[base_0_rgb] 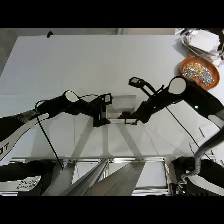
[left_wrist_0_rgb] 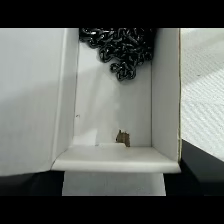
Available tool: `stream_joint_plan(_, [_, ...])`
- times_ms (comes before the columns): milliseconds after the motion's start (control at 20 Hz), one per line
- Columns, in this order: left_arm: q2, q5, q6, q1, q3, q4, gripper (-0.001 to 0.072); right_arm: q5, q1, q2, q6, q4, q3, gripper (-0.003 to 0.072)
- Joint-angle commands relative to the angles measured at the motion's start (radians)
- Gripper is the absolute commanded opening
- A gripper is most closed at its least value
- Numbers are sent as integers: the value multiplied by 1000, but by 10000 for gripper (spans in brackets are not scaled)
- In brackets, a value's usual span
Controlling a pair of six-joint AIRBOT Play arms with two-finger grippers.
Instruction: Fold the box and place the chain.
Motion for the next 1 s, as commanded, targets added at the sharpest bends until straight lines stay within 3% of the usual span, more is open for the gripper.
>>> stream_joint_plan(0, [0,0,0,0,0,0,432,-3,-81,72,14,-123,0,201])
stream_joint_plan(150, [0,0,0,0,0,0,432,-47,-147,63,13,-229,-2,201])
stream_joint_plan(350, [0,0,0,0,0,0,432,-44,-162,-23,-114,-154,-20,205])
stream_joint_plan(500, [0,0,0,0,0,0,432,-39,-131,-108,-270,-130,-52,272])
stream_joint_plan(950, [0,0,0,0,0,0,432,-128,2,-188,-455,-129,-54,266])
